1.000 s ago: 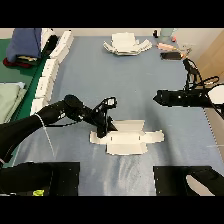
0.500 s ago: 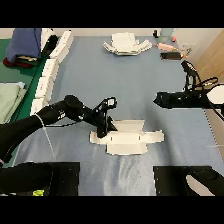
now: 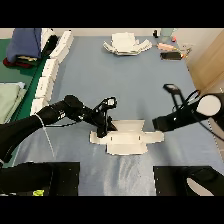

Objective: Fold the box.

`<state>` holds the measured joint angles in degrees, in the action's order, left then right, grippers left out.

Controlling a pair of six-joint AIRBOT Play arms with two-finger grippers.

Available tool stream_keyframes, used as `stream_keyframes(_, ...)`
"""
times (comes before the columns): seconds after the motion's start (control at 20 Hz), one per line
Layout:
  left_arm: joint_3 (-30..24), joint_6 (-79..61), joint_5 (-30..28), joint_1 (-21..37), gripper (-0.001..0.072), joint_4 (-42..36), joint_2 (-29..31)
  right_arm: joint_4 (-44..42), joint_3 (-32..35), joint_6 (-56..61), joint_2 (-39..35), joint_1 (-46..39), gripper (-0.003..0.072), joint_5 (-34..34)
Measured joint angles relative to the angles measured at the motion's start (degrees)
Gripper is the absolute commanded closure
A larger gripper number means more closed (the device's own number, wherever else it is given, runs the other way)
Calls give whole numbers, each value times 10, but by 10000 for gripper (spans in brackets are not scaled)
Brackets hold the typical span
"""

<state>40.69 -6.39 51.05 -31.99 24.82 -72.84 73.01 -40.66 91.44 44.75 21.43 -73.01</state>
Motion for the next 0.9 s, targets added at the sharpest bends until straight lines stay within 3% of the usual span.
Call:
stream_keyframes(0.1, 0, 0, 0, 0, 696, 0, 0, 7, 40, -55, -30, 80, 673, 19)
stream_keyframes(0.15, 0, 0, 0, 0, 696, 0, 0, 8, 63, -83, -45, 120, 489, 37)
stream_keyframes(0.2, 0, 0, 0, 0, 696, 0, 0, 12, 87, -113, -59, 162, 167, 59)
stream_keyframes(0.25, 0, 0, 0, 0, 696, 0, 0, 14, 108, -137, -70, 198, 53, 83)
stream_keyframes(0.5, 0, 0, 0, -1, 696, 0, 0, 86, 182, -216, -71, 316, 26, 195)
stream_keyframes(0.9, 0, 0, 0, -1, 696, 0, 0, 202, 196, -198, -20, 348, 30, 287)
